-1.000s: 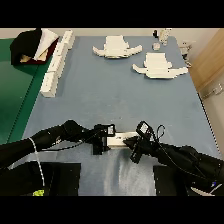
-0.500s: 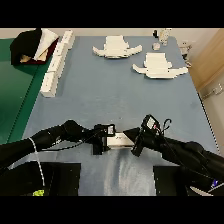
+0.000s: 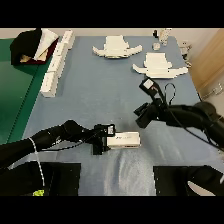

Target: Fold the box.

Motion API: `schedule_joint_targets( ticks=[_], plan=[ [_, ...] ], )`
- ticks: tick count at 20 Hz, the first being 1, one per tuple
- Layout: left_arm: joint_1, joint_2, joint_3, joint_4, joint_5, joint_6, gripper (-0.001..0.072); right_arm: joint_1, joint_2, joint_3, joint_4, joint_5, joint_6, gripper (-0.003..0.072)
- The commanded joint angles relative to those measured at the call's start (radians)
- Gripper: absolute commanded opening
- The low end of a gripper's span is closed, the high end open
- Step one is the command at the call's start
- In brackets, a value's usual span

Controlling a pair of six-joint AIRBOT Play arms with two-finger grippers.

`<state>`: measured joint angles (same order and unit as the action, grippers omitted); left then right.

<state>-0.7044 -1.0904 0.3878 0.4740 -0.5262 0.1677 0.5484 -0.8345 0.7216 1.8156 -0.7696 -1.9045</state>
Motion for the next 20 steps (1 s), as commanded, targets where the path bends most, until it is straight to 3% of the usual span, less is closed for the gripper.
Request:
schedule_joint_targets(
  ticks=[1,8,20],
  plan=[
    [0.000,0.001,0.001,0.000,0.000,0.000,0.0460,-0.086,-0.113,0.177,-0.180,-0.297,0.289,0.0019],
    [0.000,0.001,0.001,0.000,0.000,0.000,0.0460,-0.200,-0.302,0.240,-0.192,-0.489,0.470,0.0019],
    [0.002,0.016,0.007,-0.005,0.004,-0.049,0.0460,-0.202,-0.324,0.240,-0.192,-0.499,0.475,0.0019]
  ],
)
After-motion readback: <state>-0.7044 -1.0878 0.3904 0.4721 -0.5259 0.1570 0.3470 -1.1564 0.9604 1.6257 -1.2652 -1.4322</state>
